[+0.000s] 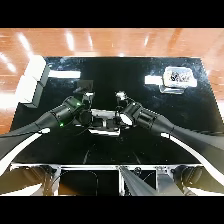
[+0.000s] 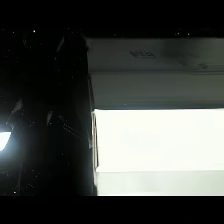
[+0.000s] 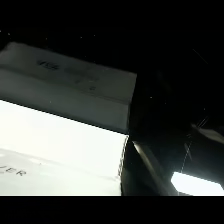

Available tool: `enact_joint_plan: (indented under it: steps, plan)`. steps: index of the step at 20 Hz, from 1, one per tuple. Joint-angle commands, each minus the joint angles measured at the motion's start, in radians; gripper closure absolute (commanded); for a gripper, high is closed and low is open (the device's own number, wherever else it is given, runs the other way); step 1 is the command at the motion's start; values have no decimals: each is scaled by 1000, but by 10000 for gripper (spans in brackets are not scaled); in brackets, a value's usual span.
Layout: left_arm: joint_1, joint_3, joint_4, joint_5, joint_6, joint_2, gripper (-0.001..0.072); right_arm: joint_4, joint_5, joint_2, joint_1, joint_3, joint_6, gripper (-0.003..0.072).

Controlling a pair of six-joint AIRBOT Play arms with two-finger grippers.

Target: Fold the box and place the chain.

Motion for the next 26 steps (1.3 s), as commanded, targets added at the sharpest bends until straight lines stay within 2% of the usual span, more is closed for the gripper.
enact_joint_plan:
  steps: [1, 5, 6, 7, 14, 15, 16, 22, 24, 25, 26]
  plan:
    - [-1, 1, -1, -2, 0, -1, 679, 0, 4, -24, 0, -1, 0, 486]
    - [-1, 1, -1, -3, 0, -1, 678, 2, 3, -35, 0, -1, 0, 487]
    - [-1, 1, -1, -3, 0, -1, 679, 2, 3, -35, 0, -1, -7, 542]
    - [-1, 1, -1, -3, 0, -1, 678, 3, 3, -35, 1, 0, -32, 642]
    - [-1, 1, -2, -3, 0, -1, 678, 10, 48, -35, 0, 62, -58, 639]
    - [-1, 1, -1, -3, 0, -1, 679, 10, 62, -35, 0, 74, -58, 397]
    - [-1, 1, -1, -3, 0, -1, 678, 10, 85, -35, 0, 87, -58, 189]
    - [-1, 1, -1, -2, 0, -1, 679, -26, 229, -33, 0, 127, -4, 191]
    - [-1, 1, -1, -2, 0, -1, 679, -36, 233, -33, 0, 127, 42, 192]
    - [-1, 1, -1, -2, 0, -1, 679, -48, 218, -34, 0, 127, 77, 205]
    - [-1, 1, -1, -2, 0, -1, 678, -50, 195, -35, 0, 127, 90, 304]
